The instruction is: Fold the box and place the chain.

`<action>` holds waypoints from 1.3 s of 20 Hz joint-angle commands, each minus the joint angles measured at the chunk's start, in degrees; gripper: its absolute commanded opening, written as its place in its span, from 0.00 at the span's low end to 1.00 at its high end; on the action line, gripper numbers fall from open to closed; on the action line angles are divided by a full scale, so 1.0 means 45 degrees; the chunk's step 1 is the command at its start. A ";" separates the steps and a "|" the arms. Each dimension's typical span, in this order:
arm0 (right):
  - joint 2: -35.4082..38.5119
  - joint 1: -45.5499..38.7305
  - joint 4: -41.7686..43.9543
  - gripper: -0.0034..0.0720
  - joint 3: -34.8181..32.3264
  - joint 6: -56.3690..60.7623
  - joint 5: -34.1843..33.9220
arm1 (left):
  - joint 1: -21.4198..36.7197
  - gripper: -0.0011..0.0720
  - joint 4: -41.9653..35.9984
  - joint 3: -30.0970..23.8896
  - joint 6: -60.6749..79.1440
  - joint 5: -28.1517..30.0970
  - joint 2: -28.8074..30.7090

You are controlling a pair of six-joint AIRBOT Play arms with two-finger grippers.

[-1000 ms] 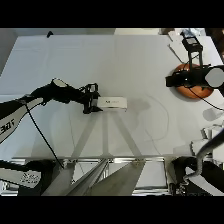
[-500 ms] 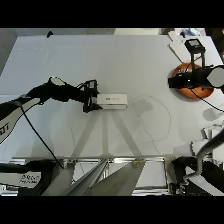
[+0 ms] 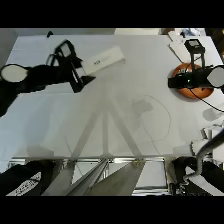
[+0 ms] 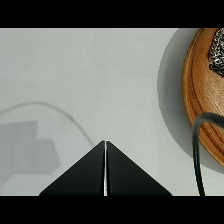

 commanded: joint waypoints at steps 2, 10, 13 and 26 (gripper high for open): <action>0.0010 -0.0005 0.0019 0.06 0.0015 0.0005 0.0000 | 0.0000 0.03 0.4070 0.0015 -0.5328 0.1647 0.2948; 0.0010 -0.0005 0.0015 0.06 0.0015 0.0000 -0.0005 | 0.1622 0.03 1.2245 0.0005 -1.6558 -0.0087 0.4673; 0.0010 -0.0005 0.0015 0.06 0.0015 0.0000 -0.0005 | 0.2739 0.03 1.2162 0.0005 -1.6704 -0.0719 0.4192; 0.0010 -0.0005 0.0015 0.06 0.0015 0.0000 -0.0005 | 0.3662 0.04 1.2021 0.0000 -1.6616 0.2317 -0.3220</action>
